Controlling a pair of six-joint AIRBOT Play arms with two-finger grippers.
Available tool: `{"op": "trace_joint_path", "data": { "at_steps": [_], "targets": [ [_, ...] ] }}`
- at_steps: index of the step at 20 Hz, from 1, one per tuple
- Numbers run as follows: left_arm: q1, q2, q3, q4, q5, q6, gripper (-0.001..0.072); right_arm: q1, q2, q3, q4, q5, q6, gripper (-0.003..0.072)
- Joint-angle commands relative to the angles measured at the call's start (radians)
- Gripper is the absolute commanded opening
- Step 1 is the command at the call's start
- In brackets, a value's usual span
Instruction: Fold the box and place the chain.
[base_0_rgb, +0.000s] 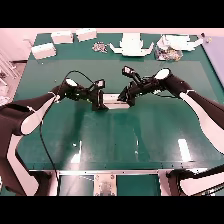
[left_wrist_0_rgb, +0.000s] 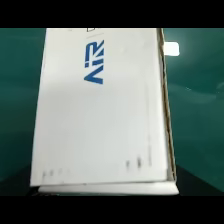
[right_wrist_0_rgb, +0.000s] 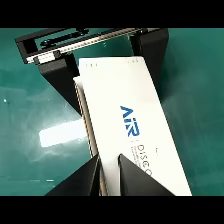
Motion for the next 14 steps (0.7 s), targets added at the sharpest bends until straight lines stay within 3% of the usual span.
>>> {"op": "trace_joint_path", "data": {
  "at_steps": [1,12,14],
  "targets": [
    [0.000,0.000,0.000,-0.001,-0.001,-0.002,0.0469,0.001,0.001,-0.021,-0.003,0.000,0.000,0.0123],
    [0.000,0.000,0.000,-0.001,-0.001,-0.002,0.0469,-0.001,0.020,-0.101,0.103,0.010,-0.218,0.0131],
    [0.000,0.000,-0.001,-0.001,-0.001,-0.002,0.0469,-0.001,0.027,-0.100,0.150,0.010,-0.259,0.0197]
  ]
}}
